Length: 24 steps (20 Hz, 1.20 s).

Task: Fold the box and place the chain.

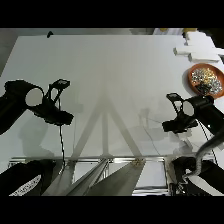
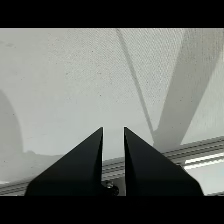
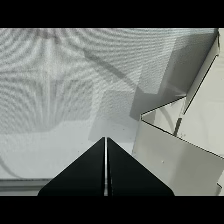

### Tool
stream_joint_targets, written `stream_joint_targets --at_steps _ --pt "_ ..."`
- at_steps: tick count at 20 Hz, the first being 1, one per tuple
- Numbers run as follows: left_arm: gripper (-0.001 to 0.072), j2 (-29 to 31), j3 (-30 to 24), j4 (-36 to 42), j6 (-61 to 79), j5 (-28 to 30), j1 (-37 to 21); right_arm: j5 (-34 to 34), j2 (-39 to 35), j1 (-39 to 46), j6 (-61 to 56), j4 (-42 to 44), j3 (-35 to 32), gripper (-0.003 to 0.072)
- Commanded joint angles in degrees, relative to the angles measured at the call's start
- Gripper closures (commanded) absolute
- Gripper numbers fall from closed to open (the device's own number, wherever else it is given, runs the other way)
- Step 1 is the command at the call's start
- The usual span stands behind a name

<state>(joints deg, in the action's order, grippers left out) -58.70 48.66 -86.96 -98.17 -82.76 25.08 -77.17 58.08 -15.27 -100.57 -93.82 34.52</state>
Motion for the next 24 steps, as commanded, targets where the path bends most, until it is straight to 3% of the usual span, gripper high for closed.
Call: stream_joint_targets --at_steps 1,5,9,11,14,16,20,21,22,23,24 --pt "0.0560 0.0 0.0 0.0 0.0 0.0 0.0 0.4 0.0 0.0 0.0 0.0 0.0 0.0666" --pt "0.0560 0.0 0.0 0.0 0.0 0.0 0.0 2.8 0.0 0.0 0.0 0.0 0.0 0.0666" --pt "0.0560 0.0 0.0 0.0 0.0 0.0 0.0 11.9 0.0 0.0 1.9 -1.1 0.1 0.0666" --pt "0.0560 0.0 0.0 0.0 0.0 0.0 0.0 8.3 0.0 0.0 1.9 -8.7 2.5 0.0667" --pt "0.0560 0.0 0.0 0.0 0.0 0.0 0.0 0.1 0.0 1.4 1.9 -28.4 3.8 0.0671" --pt "0.0560 0.0 0.0 0.0 0.0 0.0 0.0 -0.8 0.0 8.3 2.6 -31.0 3.8 0.0671" --pt "0.0560 0.0 0.0 0.0 0.0 0.0 0.0 3.7 0.0 24.4 4.9 -31.1 3.8 0.0666" --pt "0.0560 0.0 0.0 0.0 0.0 0.0 0.0 5.0 0.0 28.0 6.7 -31.1 3.8 0.0571" --pt "0.0560 0.0 0.0 0.0 0.0 0.0 0.0 5.9 0.0 31.3 9.0 -30.9 3.8 0.0261" --pt "0.0560 0.0 0.0 0.0 0.0 0.0 0.0 6.9 0.0 34.2 11.7 -30.8 3.8 0.0083" --pt "0.0560 0.0 0.0 0.0 0.0 0.0 0.0 7.9 0.0 37.0 12.7 -30.8 3.8 0.0107"
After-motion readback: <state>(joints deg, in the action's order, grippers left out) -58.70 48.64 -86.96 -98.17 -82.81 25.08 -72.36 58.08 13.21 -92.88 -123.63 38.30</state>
